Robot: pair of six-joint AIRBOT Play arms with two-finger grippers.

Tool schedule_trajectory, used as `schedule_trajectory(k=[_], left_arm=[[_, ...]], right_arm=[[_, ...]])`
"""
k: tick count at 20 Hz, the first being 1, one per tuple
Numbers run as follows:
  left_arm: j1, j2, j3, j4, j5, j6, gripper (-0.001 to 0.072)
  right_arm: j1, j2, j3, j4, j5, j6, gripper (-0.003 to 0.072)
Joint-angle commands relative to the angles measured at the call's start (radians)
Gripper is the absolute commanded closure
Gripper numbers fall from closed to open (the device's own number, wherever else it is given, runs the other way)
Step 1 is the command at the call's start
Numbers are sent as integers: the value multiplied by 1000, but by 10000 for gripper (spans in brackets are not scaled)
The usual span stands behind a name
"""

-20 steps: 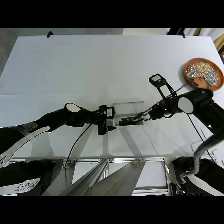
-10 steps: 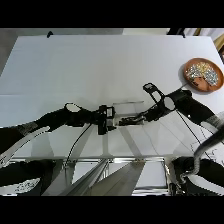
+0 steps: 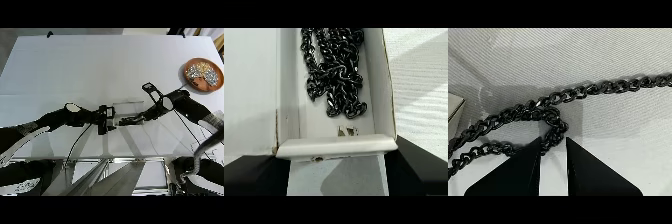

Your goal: Fold the box and place the chain.

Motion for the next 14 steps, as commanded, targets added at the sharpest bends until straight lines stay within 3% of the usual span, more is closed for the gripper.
schedule_trajectory(k=[1, 5, 7, 9, 14], left_arm=[[0, 1, 1, 0, 0, 0, 456], [0, 1, 1, 0, 0, 0, 456], [0, 1, 1, 0, 0, 0, 456], [0, 1, 1, 0, 0, 0, 456], [0, 1, 1, 0, 0, 0, 456]], right_arm=[[0, -3, -1, 0, -8, 18, 588], [0, -35, -7, 5, -10, 18, 604], [0, -34, -7, 3, 1, 17, 675], [0, -24, -7, 2, 10, 17, 675], [0, 136, -7, -2, 38, 17, 676]])
